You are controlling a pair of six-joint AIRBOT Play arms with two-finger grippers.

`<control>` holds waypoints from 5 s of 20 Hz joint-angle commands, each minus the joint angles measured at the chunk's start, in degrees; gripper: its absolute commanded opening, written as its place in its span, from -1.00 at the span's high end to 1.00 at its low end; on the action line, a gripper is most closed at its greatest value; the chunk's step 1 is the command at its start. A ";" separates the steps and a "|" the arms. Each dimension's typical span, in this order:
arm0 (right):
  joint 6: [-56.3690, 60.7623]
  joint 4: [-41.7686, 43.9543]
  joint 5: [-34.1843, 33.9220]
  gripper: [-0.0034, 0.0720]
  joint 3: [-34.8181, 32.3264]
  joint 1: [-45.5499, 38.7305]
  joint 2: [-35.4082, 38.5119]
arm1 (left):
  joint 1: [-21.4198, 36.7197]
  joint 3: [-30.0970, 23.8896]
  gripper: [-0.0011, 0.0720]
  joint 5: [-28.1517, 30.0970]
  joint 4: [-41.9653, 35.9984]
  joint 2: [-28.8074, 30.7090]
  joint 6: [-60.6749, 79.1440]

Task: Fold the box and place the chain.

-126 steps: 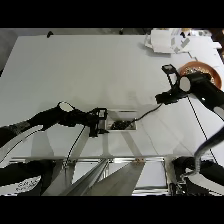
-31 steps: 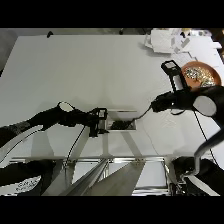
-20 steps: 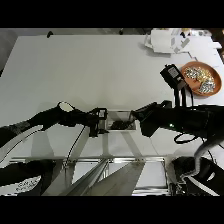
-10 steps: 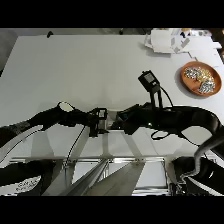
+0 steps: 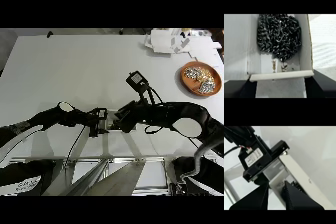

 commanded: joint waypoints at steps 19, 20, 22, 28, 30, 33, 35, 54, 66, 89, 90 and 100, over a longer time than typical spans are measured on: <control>-52.89 8.20 23.50 0.38 3.89 -13.86 -16.17 | 0.00 -0.02 0.59 0.00 0.00 0.04 0.02; -52.89 8.17 23.52 0.38 3.87 -13.20 -16.15 | 0.00 -0.02 0.59 0.00 0.00 0.04 0.02; -53.53 8.15 23.50 0.38 3.58 -11.50 -15.87 | 0.00 -0.02 0.59 0.00 0.00 0.04 0.02; -54.34 3.10 22.80 0.37 1.44 -6.82 -13.70 | 0.00 -0.02 0.59 0.00 -0.02 0.04 0.02; -54.31 2.84 19.28 0.09 0.92 -6.27 -12.33 | 0.00 -0.02 0.59 0.00 0.00 0.04 0.02; -53.83 3.13 14.91 0.06 0.72 -6.27 -11.72 | 0.00 -0.02 0.59 0.00 0.00 0.04 0.02; -53.83 3.21 14.56 0.07 0.26 -6.27 -11.76 | 0.00 -0.02 0.59 0.00 0.00 0.04 0.02; -53.64 3.19 11.21 0.52 -2.89 -6.29 -10.86 | 0.00 -0.02 0.59 0.00 0.00 0.04 0.02; -52.17 2.78 7.10 0.59 -3.76 -6.29 -10.29 | 0.00 -0.02 0.59 0.00 0.00 0.04 0.02; -52.39 7.80 8.66 0.00 -6.95 -6.29 -8.63 | 0.00 -0.02 0.59 0.00 0.00 0.04 0.02; -52.39 7.80 8.59 0.00 -6.93 -6.29 -7.96 | 0.00 -0.02 0.59 0.00 0.00 0.04 0.02; -52.15 7.78 8.57 0.84 -6.93 -6.29 -7.10 | 0.00 -0.02 0.59 0.00 0.00 0.04 0.02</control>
